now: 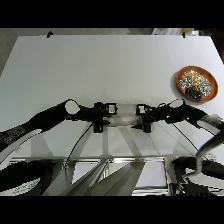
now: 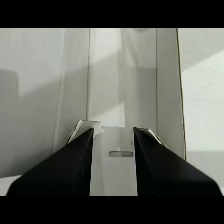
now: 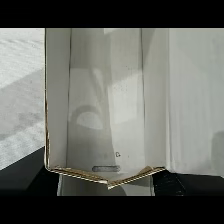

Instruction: Fold the box and place the chain.

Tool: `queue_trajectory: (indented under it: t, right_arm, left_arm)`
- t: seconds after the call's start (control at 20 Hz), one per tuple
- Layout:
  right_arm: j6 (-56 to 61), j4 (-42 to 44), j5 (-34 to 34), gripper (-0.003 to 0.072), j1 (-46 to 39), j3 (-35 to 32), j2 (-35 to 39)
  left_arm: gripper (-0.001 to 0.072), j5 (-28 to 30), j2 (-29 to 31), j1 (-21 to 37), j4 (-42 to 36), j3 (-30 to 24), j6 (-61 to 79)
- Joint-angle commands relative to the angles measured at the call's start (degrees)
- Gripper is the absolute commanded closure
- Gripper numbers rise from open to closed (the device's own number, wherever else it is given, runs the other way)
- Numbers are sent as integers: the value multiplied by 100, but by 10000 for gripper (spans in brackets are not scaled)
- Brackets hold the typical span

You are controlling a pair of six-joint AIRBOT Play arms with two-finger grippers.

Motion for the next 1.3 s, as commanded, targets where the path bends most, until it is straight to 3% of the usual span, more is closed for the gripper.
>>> queue_trajectory:
  t: [0.0,0.1,0.15,0.3,0.35,0.45,0.5,0.7,0.8,0.95,1.1,1.25]
  right_arm:
    - [0,0,2,288,0,4,4]
    - [0,0,2,288,0,4,4]
    - [0,0,2,288,0,4,2]
    - [0,0,2,288,0,4,4]
    - [0,0,2,288,0,4,2]
    - [0,0,2,288,0,4,4]
    - [0,0,2,288,0,4,4]
    - [0,0,2,288,0,4,4]
    - [0,0,2,288,0,4,4]
    - [0,0,2,288,0,4,4]
    - [0,0,2,288,0,4,4]
    - [0,0,2,288,0,4,4]
  left_arm:
    - [412,22,-7,-50,-72,-2,-11]
    - [255,15,-7,-50,-70,-2,-22]
    - [214,2,-7,-50,-70,-2,-59]
    - [227,-96,11,-37,39,-2,-393]
    - [298,-153,35,-22,164,-2,-588]
    - [535,-326,177,39,525,-2,-1088]
    - [574,-442,319,90,728,-2,-1388]
    - [581,-894,1143,455,1419,-2,-2736]
    - [706,-1119,1615,745,1788,-2,-3620]
    - [707,-1563,2153,1220,2586,-2,-5477]
    - [706,-2157,2162,1685,2885,-11,-7058]
    - [706,-2420,1714,1827,2747,-31,-7917]
